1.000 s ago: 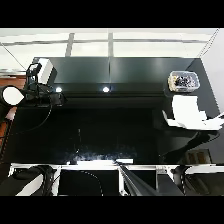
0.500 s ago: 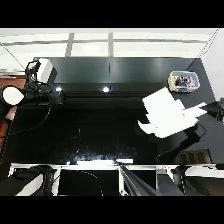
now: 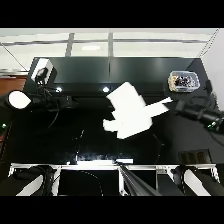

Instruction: Fold the box and place the chain.

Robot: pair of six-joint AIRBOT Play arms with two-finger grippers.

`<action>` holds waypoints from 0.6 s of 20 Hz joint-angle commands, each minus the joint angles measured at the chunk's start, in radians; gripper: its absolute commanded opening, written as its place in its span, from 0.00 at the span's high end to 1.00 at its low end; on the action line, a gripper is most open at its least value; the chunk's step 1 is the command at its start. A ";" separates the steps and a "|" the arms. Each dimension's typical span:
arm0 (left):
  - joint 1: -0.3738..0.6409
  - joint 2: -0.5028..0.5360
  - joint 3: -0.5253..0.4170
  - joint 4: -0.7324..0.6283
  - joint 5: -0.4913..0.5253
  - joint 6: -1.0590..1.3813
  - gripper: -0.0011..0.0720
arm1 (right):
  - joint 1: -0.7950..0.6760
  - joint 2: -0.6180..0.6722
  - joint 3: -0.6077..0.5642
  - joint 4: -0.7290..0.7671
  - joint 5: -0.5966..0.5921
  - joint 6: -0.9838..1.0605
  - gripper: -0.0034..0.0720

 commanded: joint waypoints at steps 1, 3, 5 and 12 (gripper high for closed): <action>-0.044 -0.001 -0.091 -0.179 0.019 0.021 0.02 | 0.168 0.183 -0.173 0.121 -0.176 -0.142 0.94; -0.061 -0.001 -0.142 -0.329 0.024 0.123 0.02 | 0.230 0.211 -0.203 0.126 -0.222 -0.222 0.94; -0.075 -0.005 -0.185 -0.494 0.024 0.250 0.02 | 0.290 0.211 -0.207 0.124 -0.267 -0.235 0.94; -0.079 -0.230 -0.205 -0.871 0.002 0.649 0.02 | 0.371 0.211 -0.208 0.122 -0.287 -0.225 0.94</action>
